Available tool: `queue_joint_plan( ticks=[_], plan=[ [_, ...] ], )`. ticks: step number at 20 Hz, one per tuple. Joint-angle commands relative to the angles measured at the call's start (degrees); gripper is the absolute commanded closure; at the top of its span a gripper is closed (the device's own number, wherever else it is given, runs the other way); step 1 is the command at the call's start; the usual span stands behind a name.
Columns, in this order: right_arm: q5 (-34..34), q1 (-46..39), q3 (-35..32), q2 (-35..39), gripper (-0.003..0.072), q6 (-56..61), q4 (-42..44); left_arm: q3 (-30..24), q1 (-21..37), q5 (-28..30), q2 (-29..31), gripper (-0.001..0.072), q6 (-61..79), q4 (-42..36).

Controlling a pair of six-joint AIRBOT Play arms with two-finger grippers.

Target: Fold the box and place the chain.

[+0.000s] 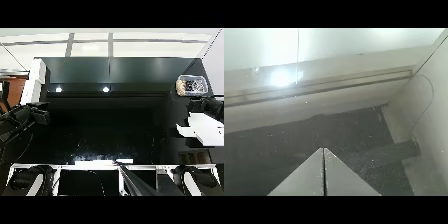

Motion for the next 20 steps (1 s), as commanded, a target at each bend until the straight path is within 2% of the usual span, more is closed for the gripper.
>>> queue_joint_plan(
  ticks=[1,4,6,7,8,9,10,12,14,17,18,20],
  plan=[
    [-0.59,0.0,-0.02,0.07,0.0673,0.07,1.29,0.0,-0.04,0.83,0.04,0.0684,0.02,-0.02],
    [-6.14,0.0,-0.02,0.07,0.0673,0.0,8.04,-0.15,-0.04,5.99,-0.07,0.0684,-0.02,-0.26],
    [-17.44,-0.02,-0.02,-0.92,0.0668,-0.02,7.85,-0.72,-0.02,9.77,-0.72,0.0684,-0.02,-0.35],
    [-23.98,-0.04,-0.02,-2.19,0.0533,0.0,4.37,-1.18,-0.02,12.13,-1.55,0.0679,-0.02,-0.37],
    [-30.1,-0.33,-0.02,-4.39,0.0199,0.2,0.22,-1.64,-0.04,14.75,-2.89,0.0585,-0.02,-0.37],
    [-33.79,-1.09,0.02,-6.93,-0.0032,0.17,-2.1,-1.77,-0.04,16.41,-4.55,0.0205,-0.04,-0.44],
    [-33.29,-2.34,0.85,-10.08,-0.0032,0.17,-3.98,-1.7,-0.04,17.09,-6.25,0.0011,-0.17,-0.55],
    [-26.21,-6.43,4.46,-17.51,-0.0032,0.46,-7.28,-1.49,-0.44,15.72,-9.22,0.0001,0.26,-0.2],
    [-18.62,-13.49,10.47,-25.73,-0.0032,5.86,-14.53,-1.49,-1.53,14.86,-11.19,0.0001,0.26,0.42],
    [-2.05,-25.88,20.44,-35.6,-0.0031,16.35,-23.08,-1.49,-2.19,14.78,-12.63,0.0001,0.24,0.46],
    [2.54,-29.51,23.04,-37.83,-0.003,15.1,-23.56,-1.49,-2.19,14.67,-12.85,0.0001,0.24,0.46],
    [5.73,-35.58,25.59,-40.24,-0.0025,10.73,-23.96,-1.51,-2.19,14.64,-13.11,0.0001,0.22,0.44]
  ],
)
